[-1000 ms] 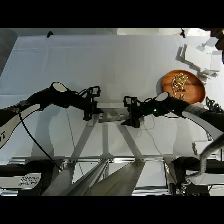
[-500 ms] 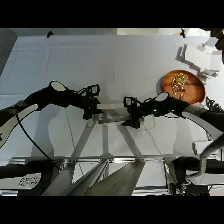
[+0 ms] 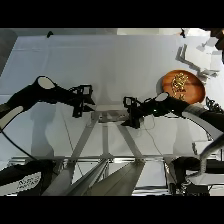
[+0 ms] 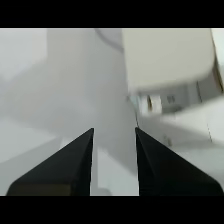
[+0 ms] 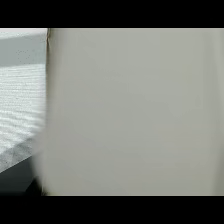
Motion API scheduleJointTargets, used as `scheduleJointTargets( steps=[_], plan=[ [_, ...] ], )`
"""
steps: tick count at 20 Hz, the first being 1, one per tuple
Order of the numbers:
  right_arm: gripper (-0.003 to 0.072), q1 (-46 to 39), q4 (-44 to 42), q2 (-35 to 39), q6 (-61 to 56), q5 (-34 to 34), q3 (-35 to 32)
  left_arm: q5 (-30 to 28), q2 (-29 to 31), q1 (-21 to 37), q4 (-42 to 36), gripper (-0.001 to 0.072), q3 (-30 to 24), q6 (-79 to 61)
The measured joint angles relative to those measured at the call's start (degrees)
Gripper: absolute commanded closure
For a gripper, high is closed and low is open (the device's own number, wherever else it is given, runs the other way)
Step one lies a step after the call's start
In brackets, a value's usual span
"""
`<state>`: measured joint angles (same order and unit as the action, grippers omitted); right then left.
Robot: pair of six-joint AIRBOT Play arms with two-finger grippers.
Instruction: Fold the box and place the chain.
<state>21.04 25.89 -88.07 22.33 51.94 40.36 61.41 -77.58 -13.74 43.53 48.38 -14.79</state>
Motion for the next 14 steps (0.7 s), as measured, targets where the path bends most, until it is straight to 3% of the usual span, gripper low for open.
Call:
scheduleJointTargets(
  steps=[1, 3, 10, 14],
  plan=[
    [0.0162, 0.00, 0.00, 0.00, 0.02, -0.02, 0.00, 0.37, 1.44, 0.31, 1.49, 0.0453, 0.02, 0.63],
    [0.0162, 0.00, 0.00, 0.00, 0.02, -0.02, 0.00, 1.14, 4.22, 0.68, 3.58, 0.0701, 0.00, 2.93],
    [0.0162, 0.00, -0.02, 0.00, 0.02, -0.07, 0.00, 8.63, 9.09, -2.19, 4.17, 0.0708, -0.26, 18.10],
    [0.0162, 0.00, -0.02, 0.00, 0.04, -0.07, 0.00, 6.19, 8.13, -7.45, 5.75, 0.0709, -0.46, 29.20]
  ],
)
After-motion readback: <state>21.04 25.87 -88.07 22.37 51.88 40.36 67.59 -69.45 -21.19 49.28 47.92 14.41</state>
